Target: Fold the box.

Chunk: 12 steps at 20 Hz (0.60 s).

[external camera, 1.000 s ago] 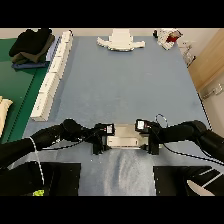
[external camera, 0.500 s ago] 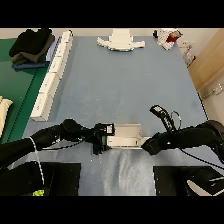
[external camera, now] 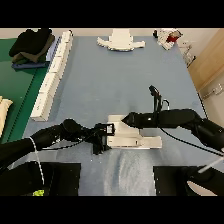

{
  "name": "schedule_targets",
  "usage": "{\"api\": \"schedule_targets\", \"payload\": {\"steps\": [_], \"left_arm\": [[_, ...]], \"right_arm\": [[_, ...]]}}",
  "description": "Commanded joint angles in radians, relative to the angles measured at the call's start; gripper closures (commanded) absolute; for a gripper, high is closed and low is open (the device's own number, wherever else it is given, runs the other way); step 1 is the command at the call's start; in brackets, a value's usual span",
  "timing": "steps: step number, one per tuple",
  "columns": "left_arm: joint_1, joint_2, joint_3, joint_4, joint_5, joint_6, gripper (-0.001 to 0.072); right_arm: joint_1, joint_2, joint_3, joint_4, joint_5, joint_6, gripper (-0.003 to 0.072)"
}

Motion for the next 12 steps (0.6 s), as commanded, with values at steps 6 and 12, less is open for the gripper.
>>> {"api": "schedule_targets", "payload": {"steps": [6,12], "left_arm": [[0.000,0.001,0.000,0.000,0.000,0.000,0.0246],[0.000,0.001,0.000,0.000,0.000,0.000,0.0246]], "right_arm": [[-0.016,-0.277,0.049,-0.036,0.000,-0.056,0.0394],[-0.017,-0.280,0.050,-0.040,-0.003,-0.087,0.0394]]}}
